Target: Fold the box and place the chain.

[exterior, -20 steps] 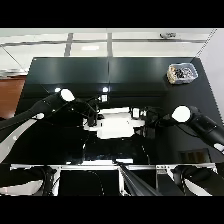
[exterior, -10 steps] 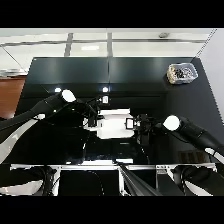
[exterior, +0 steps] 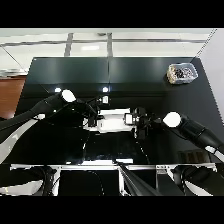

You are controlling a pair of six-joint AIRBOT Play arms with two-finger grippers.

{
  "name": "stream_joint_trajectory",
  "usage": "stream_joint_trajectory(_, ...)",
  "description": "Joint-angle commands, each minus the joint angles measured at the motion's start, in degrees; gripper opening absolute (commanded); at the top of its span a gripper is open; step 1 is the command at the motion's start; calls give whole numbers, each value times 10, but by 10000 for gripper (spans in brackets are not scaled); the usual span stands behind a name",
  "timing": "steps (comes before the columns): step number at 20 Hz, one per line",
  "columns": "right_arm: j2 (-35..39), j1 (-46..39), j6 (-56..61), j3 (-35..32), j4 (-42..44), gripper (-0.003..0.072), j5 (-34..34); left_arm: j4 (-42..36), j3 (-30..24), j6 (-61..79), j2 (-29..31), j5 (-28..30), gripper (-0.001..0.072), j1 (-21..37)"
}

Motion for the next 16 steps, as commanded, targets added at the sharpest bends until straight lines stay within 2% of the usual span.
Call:
stream_joint_trajectory(1, 0, -14, -11, 12, 19, 702, -3, 0, 0, 0, 0, 0, 31, 0)
stream_joint_trajectory(10, -11, -62, -18, 12, 46, 702, -3, 0, 0, 0, 0, 0, 30, 0)
stream_joint_trajectory(13, -27, -70, -64, 12, 96, 702, 7, 1, 0, -1, 0, -2, 31, 0)
stream_joint_trajectory(16, -40, -71, -94, 12, 117, 702, 39, 29, 18, -6, 0, -42, 31, 0)
